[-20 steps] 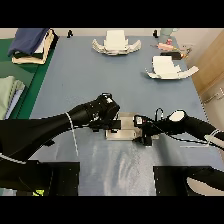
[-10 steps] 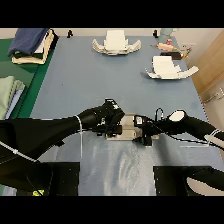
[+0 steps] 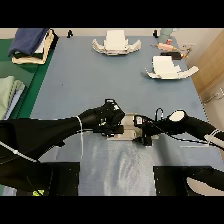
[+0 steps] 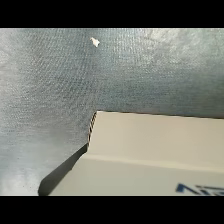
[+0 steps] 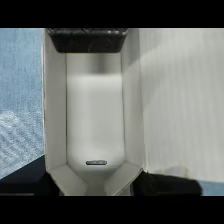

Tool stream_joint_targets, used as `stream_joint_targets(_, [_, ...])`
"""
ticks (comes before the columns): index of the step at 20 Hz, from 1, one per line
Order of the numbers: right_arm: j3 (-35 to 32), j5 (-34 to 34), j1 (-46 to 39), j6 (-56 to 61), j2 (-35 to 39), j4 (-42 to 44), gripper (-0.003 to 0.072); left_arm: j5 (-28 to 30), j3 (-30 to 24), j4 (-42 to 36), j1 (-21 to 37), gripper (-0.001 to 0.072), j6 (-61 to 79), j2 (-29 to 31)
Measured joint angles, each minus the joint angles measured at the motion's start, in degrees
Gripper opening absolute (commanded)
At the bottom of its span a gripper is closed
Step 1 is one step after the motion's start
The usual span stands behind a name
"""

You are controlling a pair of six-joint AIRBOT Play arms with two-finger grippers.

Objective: Fold the box.

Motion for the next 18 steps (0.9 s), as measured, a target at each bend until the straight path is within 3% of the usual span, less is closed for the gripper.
stream_joint_targets(1, [0.0, 0.0, 0.0, 0.0, 0.0, 0.0, 0.0508, 0.0, 0.0, 0.0, 0.0, 0.0029, 0.0, 0.0])
stream_joint_targets(3, [0.0, 0.0, 0.0, -0.1, 0.0, 0.0, 0.0508, -0.6, 0.1, 0.3, -0.1, 0.0618, 0.2, 0.0])
stream_joint_targets(7, [0.0, 0.0, 0.0, -0.1, 0.0, -0.1, 0.0508, -3.1, 1.2, 0.5, 0.0, 0.0605, 0.7, -0.1])
stream_joint_targets(9, [0.0, 0.0, 0.0, -0.1, 0.0, -0.1, 0.0508, 0.1, 2.6, -0.8, 0.0, 0.0605, 0.9, 0.0])
stream_joint_targets(18, [0.0, 0.0, 0.0, -0.1, 0.0, -0.1, 0.0508, -9.5, 5.0, -0.1, 1.9, 0.0605, 3.3, 4.7])
